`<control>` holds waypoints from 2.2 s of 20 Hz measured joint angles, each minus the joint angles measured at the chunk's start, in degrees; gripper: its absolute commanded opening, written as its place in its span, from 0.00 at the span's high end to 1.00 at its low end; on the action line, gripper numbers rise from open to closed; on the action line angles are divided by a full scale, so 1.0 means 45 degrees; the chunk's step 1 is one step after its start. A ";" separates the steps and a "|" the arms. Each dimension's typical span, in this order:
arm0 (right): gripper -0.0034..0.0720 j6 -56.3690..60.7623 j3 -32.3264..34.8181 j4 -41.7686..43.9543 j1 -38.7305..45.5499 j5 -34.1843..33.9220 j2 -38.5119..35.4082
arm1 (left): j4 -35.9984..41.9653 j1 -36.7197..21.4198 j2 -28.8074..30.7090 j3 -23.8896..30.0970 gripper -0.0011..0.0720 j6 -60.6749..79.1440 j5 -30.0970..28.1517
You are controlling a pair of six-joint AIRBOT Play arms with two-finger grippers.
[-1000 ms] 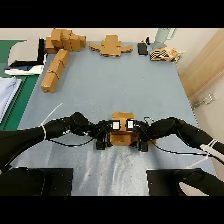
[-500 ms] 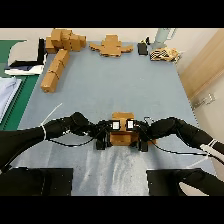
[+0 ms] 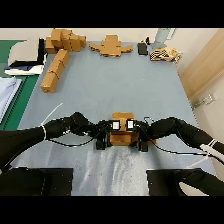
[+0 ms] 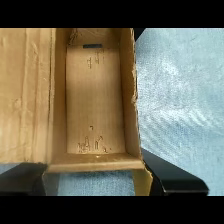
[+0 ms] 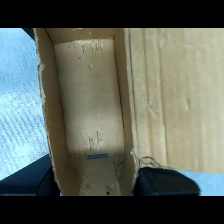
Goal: Fold the box.
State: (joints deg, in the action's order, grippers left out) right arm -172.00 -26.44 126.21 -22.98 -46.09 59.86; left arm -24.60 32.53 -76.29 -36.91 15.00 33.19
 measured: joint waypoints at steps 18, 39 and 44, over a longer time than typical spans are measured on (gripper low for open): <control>0.01 0.2613 -0.0369 -0.2001 0.0262 -0.1477 -0.1787 | 0.0005 0.0000 0.0000 0.0000 0.18 0.0000 -0.0010; 0.01 1.3755 -0.0573 -0.1530 0.0267 -0.3395 -0.5897 | 0.0005 0.0000 0.0000 0.0000 0.18 -0.0005 -0.0005; 0.01 1.4231 -0.0573 -0.0923 0.0267 -0.3497 -0.5906 | 0.0000 0.0000 0.0000 0.0000 0.18 -0.0005 -0.0005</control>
State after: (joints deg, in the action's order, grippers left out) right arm -107.96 -29.02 122.06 -21.78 -61.82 33.28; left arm -24.60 32.53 -76.29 -36.91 14.98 33.17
